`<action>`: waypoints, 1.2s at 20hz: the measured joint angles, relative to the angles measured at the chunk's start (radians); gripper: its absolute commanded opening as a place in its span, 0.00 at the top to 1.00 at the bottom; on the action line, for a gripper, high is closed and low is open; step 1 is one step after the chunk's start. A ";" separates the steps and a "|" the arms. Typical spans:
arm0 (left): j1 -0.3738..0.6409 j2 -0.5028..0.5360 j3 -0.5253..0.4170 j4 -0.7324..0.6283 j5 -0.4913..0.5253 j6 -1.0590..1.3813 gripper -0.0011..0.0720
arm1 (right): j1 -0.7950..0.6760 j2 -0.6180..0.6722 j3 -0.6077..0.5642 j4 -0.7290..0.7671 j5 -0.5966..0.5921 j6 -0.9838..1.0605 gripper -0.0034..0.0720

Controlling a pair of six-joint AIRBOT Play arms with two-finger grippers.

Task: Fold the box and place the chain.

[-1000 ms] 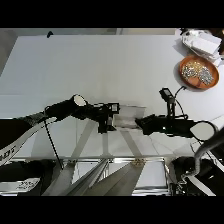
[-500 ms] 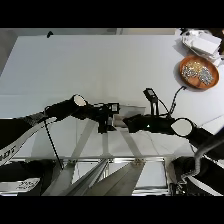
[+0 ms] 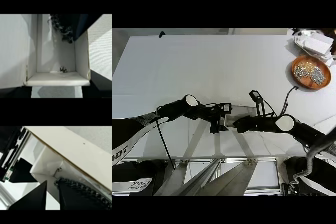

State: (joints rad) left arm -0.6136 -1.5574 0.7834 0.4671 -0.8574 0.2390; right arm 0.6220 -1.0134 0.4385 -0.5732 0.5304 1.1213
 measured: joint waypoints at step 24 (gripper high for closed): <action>0.000 0.000 0.000 0.000 -0.003 0.000 0.80 | -0.456 0.070 0.297 -0.785 0.800 -0.047 0.69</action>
State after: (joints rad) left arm -0.6136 -1.5574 0.7834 0.4671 -0.8604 0.2390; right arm 0.1658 -0.9432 0.7357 -1.3586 1.3308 1.0748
